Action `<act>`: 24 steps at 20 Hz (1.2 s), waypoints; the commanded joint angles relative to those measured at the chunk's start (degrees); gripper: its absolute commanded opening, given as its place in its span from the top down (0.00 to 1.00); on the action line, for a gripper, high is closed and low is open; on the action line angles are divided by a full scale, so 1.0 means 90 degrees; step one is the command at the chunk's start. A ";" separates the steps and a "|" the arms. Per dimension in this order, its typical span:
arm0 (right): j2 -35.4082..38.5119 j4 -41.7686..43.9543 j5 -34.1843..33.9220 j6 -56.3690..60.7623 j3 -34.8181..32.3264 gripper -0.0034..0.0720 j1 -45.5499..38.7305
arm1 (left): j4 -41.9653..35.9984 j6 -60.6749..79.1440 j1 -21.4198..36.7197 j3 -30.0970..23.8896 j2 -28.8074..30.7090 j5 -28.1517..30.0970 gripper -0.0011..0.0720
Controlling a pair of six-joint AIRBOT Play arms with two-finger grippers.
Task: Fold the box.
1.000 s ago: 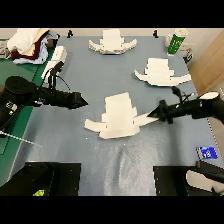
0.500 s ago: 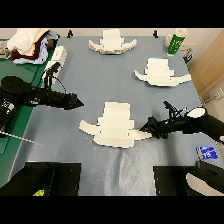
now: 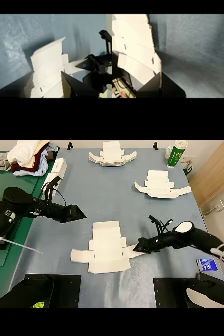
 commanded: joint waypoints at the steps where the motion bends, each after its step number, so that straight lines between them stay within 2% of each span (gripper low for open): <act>1: 0.0826 0.0007 -0.1171 -0.0318 -0.0619 0.95 0.0935 | 0.0333 0.0087 0.0100 0.0027 -0.0605 -0.0690 0.27; 5: 0.1299 -0.0185 -0.2023 -0.0204 -0.0644 0.95 0.1472 | 0.0109 0.0568 0.0092 -0.0012 -0.1673 -0.1263 0.27; 10: 0.1275 -0.0233 -0.2038 -0.0202 -0.0644 0.95 0.1472 | -0.0070 0.0918 0.0090 -0.0260 -0.2647 -0.1231 0.27; 12: 0.1273 -0.0240 -0.2038 -0.0202 -0.0644 0.95 0.1472 | -0.0770 0.1479 0.0058 -0.0253 -0.2994 -0.1171 0.27; 14: 0.1273 -0.0255 -0.2038 -0.0202 -0.0644 0.95 0.1472 | -0.1265 0.1931 -0.0070 -0.0092 -0.3410 -0.1188 0.27; 17: 0.1273 -0.0267 -0.2013 -0.0199 -0.0644 0.95 0.1472 | -0.1413 0.2358 -0.0296 0.0423 -0.3886 -0.1265 0.29; 18: 0.1275 -0.0279 -0.2016 -0.0197 -0.0644 0.95 0.1472 | -0.1409 0.2535 -0.0340 0.0605 -0.3954 -0.1435 0.59; 19: 0.1273 -0.0304 -0.2016 -0.0197 -0.0644 0.95 0.1472 | -0.1411 0.2730 -0.0350 0.0726 -0.3971 -0.1647 0.76; 23: 0.1273 -0.0345 -0.2052 -0.0199 -0.0644 0.95 0.1472 | -0.1195 0.2890 -0.0464 0.0826 -0.3985 -0.2018 0.76; 24: 0.1273 -0.0350 -0.2050 -0.0199 -0.0644 0.95 0.1472 | -0.1105 0.2936 -0.0515 0.0826 -0.3985 -0.2023 0.96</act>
